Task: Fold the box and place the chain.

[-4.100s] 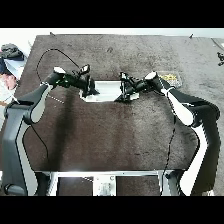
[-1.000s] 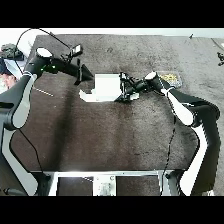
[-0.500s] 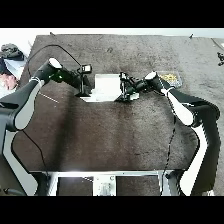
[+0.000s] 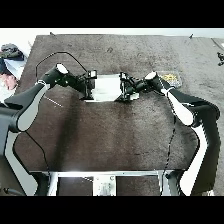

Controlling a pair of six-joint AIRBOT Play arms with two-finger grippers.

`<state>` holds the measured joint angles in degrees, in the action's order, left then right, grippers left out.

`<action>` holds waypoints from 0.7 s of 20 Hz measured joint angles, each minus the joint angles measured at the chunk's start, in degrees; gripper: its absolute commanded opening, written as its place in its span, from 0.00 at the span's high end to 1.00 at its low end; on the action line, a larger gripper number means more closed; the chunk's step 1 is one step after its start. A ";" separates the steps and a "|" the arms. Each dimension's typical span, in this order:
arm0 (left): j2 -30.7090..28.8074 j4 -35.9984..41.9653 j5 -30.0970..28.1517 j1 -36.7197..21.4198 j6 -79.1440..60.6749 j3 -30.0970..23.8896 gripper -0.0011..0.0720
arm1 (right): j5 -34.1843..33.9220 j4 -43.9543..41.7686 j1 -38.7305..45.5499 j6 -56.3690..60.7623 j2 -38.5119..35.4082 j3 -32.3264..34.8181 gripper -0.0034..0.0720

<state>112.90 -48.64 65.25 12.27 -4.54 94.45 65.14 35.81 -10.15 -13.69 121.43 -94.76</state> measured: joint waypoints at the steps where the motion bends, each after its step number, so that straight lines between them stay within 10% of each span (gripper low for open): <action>1: 0.00 0.00 -0.15 0.02 0.11 -0.07 0.67 | 0.00 0.00 0.00 0.00 0.00 0.00 0.37; 7: 0.00 1.31 -0.11 0.11 0.11 -0.24 0.84 | 0.00 0.00 0.00 0.00 0.00 0.00 0.37; 14: 0.63 7.39 1.09 0.15 -1.36 -0.57 0.79 | 0.02 0.00 0.00 0.00 0.00 0.00 0.37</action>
<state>113.54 -41.25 66.35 12.43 -5.89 93.89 65.17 35.81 -10.15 -13.69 121.43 -94.76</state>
